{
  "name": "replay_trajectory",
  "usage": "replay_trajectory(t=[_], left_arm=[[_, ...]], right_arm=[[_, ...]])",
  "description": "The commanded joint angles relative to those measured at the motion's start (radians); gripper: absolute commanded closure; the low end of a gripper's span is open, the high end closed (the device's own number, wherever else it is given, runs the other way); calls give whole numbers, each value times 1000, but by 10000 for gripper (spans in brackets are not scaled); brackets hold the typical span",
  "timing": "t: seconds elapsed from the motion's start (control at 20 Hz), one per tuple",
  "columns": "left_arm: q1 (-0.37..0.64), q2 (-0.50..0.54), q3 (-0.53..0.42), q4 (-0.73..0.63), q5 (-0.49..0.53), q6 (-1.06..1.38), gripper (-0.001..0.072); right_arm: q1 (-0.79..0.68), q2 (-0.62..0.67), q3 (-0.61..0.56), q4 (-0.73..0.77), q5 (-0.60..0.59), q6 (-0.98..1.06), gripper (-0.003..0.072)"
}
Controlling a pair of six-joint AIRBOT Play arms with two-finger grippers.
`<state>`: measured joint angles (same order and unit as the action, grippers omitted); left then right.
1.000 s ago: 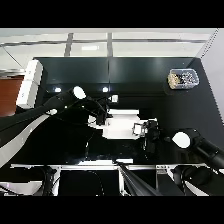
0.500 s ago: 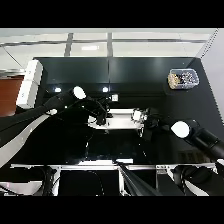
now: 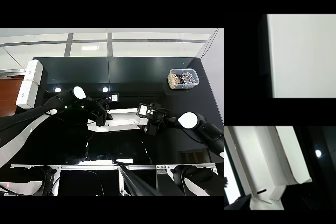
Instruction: Fold the box and place the chain.
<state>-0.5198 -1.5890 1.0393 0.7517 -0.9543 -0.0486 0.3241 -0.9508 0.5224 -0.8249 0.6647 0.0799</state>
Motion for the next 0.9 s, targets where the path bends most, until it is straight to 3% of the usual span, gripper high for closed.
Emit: replay_trajectory(t=[0.0, 0.4, 0.85], left_arm=[[-1, 0, 1, 0, -36, -6, 687], [-1, 0, 1, 0, -49, -7, 687], [-1, 0, 1, 0, -43, -6, 688]], right_arm=[[-44, -18, 1, 107, 92, -133, -11], [-43, -154, 1, 341, 97, -360, -11], [-44, -283, 1, 322, 117, -407, -11]])
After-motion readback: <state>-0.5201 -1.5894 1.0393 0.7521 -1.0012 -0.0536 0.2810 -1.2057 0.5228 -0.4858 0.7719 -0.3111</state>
